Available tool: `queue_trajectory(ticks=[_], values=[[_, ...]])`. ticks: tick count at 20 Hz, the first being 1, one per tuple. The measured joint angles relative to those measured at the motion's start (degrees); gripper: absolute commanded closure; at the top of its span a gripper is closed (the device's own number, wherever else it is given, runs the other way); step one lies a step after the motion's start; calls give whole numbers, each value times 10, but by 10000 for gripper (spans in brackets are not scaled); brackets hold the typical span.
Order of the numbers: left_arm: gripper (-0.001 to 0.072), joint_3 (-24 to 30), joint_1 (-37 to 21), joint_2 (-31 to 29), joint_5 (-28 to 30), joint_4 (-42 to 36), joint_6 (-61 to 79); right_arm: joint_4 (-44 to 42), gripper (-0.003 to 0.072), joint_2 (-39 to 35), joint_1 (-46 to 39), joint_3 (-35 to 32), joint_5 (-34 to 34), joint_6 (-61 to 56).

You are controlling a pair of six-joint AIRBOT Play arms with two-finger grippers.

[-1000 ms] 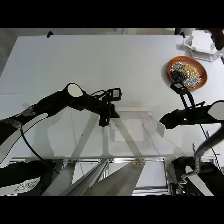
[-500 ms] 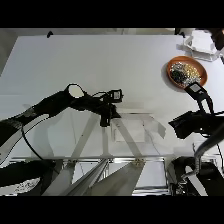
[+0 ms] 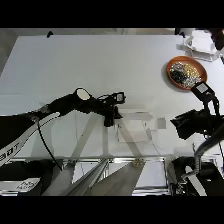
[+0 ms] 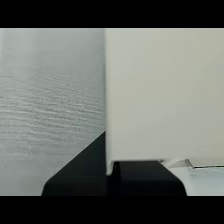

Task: Fold the box and place the chain.

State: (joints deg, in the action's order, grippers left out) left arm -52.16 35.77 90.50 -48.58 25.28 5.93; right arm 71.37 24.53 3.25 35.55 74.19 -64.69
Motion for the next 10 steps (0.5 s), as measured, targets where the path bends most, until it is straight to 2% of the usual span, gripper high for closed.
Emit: queue_trajectory(ticks=[10], values=[[707, 0, 0, 5, -2, 20, 33, 0, 414, -1, 0, 0, -28, 0]])
